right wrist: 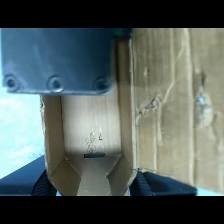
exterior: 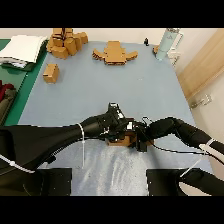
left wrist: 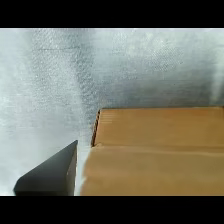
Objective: Fold the box.
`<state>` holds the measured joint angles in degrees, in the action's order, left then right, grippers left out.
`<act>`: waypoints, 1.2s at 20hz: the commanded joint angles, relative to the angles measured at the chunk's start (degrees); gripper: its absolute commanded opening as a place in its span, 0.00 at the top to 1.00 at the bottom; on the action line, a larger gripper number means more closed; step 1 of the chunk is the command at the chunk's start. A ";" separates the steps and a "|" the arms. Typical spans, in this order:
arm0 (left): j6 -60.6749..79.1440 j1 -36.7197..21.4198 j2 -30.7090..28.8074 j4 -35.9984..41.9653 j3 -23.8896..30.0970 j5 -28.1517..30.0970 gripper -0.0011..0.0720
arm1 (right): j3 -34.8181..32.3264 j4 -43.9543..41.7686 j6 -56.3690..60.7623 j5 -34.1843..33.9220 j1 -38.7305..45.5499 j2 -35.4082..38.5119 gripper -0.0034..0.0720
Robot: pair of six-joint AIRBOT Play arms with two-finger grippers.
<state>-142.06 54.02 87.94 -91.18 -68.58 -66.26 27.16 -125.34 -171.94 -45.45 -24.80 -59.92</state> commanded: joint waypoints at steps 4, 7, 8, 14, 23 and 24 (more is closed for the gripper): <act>3.91 -4.90 -2.89 6.43 -1.99 -0.42 0.54 | 0.02 0.02 0.00 -0.07 0.02 0.00 0.20; 9.14 -8.31 -2.97 14.64 -2.03 -0.63 0.54 | 0.02 0.02 0.00 -0.07 0.02 0.00 0.20; 10.91 -9.31 -2.99 17.03 -2.03 -0.76 0.54 | 0.02 0.02 0.00 -0.07 0.02 0.00 0.20; 23.23 -15.21 -3.04 31.21 -2.08 -1.88 0.54 | 0.02 0.02 0.00 -0.04 0.02 0.00 0.20; 28.15 -22.10 -3.04 33.48 -2.08 -9.60 0.04 | 0.02 0.02 0.00 -0.04 0.02 0.00 0.20; 29.05 -22.47 -3.04 33.35 -2.08 -9.77 0.08 | 0.02 0.02 0.00 -0.04 0.02 0.00 0.20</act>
<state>-115.66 33.21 84.90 -58.39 -70.63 -73.78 27.16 -125.29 -171.94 -45.52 -24.75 -59.92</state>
